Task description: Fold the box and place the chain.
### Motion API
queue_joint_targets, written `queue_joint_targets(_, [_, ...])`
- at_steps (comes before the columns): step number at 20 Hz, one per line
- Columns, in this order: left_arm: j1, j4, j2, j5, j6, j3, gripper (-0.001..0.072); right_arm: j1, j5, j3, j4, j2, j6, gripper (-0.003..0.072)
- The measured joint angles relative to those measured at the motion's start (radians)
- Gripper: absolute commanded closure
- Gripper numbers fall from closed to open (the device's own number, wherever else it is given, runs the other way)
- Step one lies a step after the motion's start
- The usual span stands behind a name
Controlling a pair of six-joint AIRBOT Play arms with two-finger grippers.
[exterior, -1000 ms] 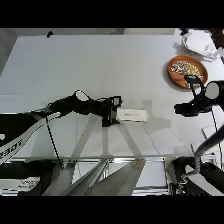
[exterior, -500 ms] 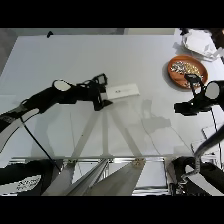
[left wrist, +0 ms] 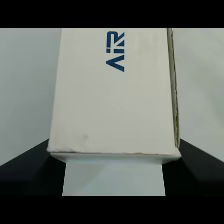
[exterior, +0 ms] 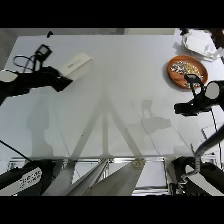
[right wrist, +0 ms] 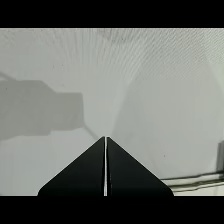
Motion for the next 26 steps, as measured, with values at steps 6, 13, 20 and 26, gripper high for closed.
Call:
queue_joint_targets(6, [0.282,0.173,0.023,-0.085,-0.189,-0.026,0.0709,0.0,0.003,0.0,0.001,0.0,0.0,0.0673])
queue_joint_targets(13, [0.374,0.416,0.024,-0.008,-0.362,-0.126,0.0707,0.0,0.007,0.0,0.0,0.0,-0.001,0.0673])
queue_joint_targets(20, [0.384,0.488,0.01,0.039,-0.441,-0.192,0.0631,0.0,0.008,0.0,0.0,0.0,-0.001,0.0673])
queue_joint_targets(26, [0.385,0.509,0.006,0.039,-0.475,-0.2,0.0281,0.0,0.008,0.0,0.0,0.0,-0.001,0.0673])
